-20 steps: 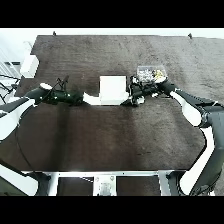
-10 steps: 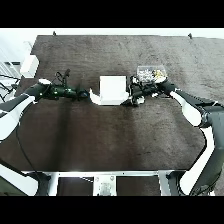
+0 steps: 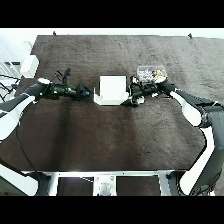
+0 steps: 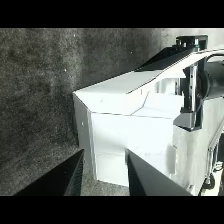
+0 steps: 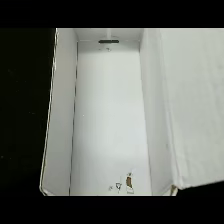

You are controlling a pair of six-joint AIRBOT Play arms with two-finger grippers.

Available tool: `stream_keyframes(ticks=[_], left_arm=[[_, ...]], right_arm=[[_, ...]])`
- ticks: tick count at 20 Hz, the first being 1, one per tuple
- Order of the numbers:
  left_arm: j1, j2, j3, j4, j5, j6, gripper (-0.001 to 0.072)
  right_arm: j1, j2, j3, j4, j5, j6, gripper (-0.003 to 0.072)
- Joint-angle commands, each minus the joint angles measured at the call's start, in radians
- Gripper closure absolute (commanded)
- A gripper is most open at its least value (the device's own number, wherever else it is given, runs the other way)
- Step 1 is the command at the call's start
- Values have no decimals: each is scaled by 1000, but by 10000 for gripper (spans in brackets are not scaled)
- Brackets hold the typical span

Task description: Fold the box and place the chain.

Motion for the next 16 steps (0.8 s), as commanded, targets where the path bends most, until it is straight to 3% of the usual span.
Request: stream_keyframes(ticks=[1, 7, 10, 11, 16], left_arm=[[-7, -1, 1, 22, 1, 2, 387], [-50, -1, 1, 42, 59, 2, 405], [-51, -1, 12, 30, 50, 3, 392], [-51, -1, 29, 32, 36, 2, 347], [-63, -1, 61, 44, 23, -19, 349]], right_arm=[[0, 0, 0, 0, 0, 0, 85], [0, 0, 0, 0, 0, 0, 84], [0, 0, 0, 0, 0, 0, 84], [0, 0, 0, 0, 0, 0, 84], [0, 0, 0, 0, 0, 0, 84]])
